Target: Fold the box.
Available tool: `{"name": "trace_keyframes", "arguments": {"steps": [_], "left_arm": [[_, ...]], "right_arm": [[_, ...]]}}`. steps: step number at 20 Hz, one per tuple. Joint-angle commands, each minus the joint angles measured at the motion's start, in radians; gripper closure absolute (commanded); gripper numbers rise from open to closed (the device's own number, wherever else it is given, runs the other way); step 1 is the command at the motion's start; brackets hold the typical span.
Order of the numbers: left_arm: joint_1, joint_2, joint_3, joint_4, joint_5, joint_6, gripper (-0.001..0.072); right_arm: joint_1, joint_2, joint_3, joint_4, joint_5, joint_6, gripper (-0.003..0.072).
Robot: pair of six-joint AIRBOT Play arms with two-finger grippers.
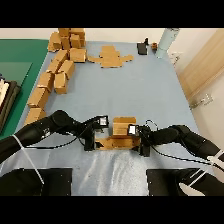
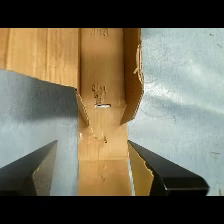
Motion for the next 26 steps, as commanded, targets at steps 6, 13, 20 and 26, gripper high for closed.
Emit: {"name": "trace_keyframes", "arguments": {"steps": [6, 13, 20, 26], "left_arm": [[-0.076, -0.063, -0.005, -0.086, 0.061, 0.064, 0.0182], [-0.088, -0.063, -0.005, -0.160, 0.084, 0.064, 0.0310], [-0.124, -0.100, -0.004, -0.185, 0.128, 0.048, 0.0468], [-0.148, -0.106, -0.001, -0.244, 0.196, 0.049, 0.0487]], "right_arm": [[0.000, 0.000, -0.001, 0.000, 0.000, 0.000, 0.0129], [0.000, 0.000, -0.001, 0.000, 0.000, 0.000, 0.0128], [0.000, 0.000, -0.001, 0.000, 0.000, 0.000, 0.0128], [0.000, 0.000, -0.001, 0.000, 0.000, 0.000, 0.0129]]}}
